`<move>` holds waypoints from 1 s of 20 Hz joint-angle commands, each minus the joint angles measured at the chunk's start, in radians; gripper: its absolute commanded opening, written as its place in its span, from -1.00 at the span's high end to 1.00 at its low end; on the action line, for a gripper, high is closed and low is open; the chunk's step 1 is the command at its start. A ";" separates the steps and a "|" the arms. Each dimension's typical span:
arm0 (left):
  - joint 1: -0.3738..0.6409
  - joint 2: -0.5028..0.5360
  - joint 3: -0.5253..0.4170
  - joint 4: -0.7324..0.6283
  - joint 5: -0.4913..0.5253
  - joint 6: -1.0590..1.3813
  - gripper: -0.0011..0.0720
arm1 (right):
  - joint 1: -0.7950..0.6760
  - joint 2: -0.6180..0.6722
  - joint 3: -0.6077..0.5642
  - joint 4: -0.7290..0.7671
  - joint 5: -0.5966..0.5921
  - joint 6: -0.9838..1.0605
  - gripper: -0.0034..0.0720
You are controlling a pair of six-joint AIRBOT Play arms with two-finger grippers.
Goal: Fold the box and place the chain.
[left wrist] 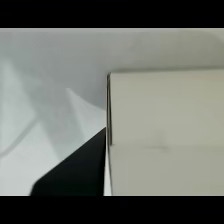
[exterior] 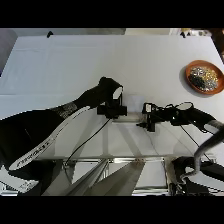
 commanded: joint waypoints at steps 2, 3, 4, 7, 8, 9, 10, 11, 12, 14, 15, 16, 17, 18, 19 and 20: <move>0.011 0.031 0.002 0.007 0.011 -0.004 0.06 | 0.000 0.001 0.000 0.000 0.001 0.000 0.06; 0.019 0.052 0.002 0.008 0.008 -0.002 -0.06 | 0.000 0.001 0.000 0.000 0.000 0.000 0.06; 0.028 0.073 0.003 0.008 0.003 0.018 -0.12 | 0.000 0.001 0.000 0.000 0.001 0.000 0.06; 0.063 0.143 0.002 0.007 -0.032 0.119 -0.11 | 0.000 0.001 0.000 0.000 0.001 0.000 0.06; 0.076 0.171 0.002 0.008 -0.050 0.171 -0.12 | 0.000 0.001 0.000 0.000 0.001 0.000 0.06; 0.088 0.199 0.002 0.018 -0.058 0.250 -0.12 | 0.000 0.001 0.000 0.000 0.001 0.000 0.06; 0.098 0.232 0.002 0.043 -0.056 0.346 -0.12 | 0.000 0.001 0.000 0.000 0.001 0.000 0.06; 0.103 0.263 0.002 0.074 -0.056 0.443 -0.12 | 0.000 0.001 0.000 0.000 0.001 0.000 0.06; 0.104 0.294 0.001 0.094 -0.056 0.564 -0.28 | 0.000 0.001 0.000 0.000 0.001 0.000 0.06; 0.117 0.343 -0.010 0.056 -0.055 0.839 -0.91 | 0.000 0.001 0.000 0.000 0.001 0.000 0.06; 0.126 0.367 -0.031 0.004 -0.049 0.978 -0.93 | 0.000 0.001 0.000 0.000 0.001 0.000 0.06; 0.142 0.392 -0.062 -0.066 -0.040 1.133 -0.93 | 0.000 0.001 0.000 0.000 0.001 0.000 0.06; 0.164 0.416 -0.103 -0.135 -0.013 1.276 -0.93 | 0.000 0.001 0.000 0.000 0.001 0.000 0.06; 0.193 0.439 -0.155 -0.208 0.023 1.430 -0.93 | 0.000 0.001 0.000 0.000 0.000 0.000 0.06; 0.223 0.454 -0.209 -0.271 0.064 1.579 -0.94 | 0.000 0.001 0.000 0.000 0.001 0.000 0.06; 0.257 0.462 -0.269 -0.343 0.107 1.756 -0.94 | 0.000 0.001 0.000 0.000 0.001 0.000 0.06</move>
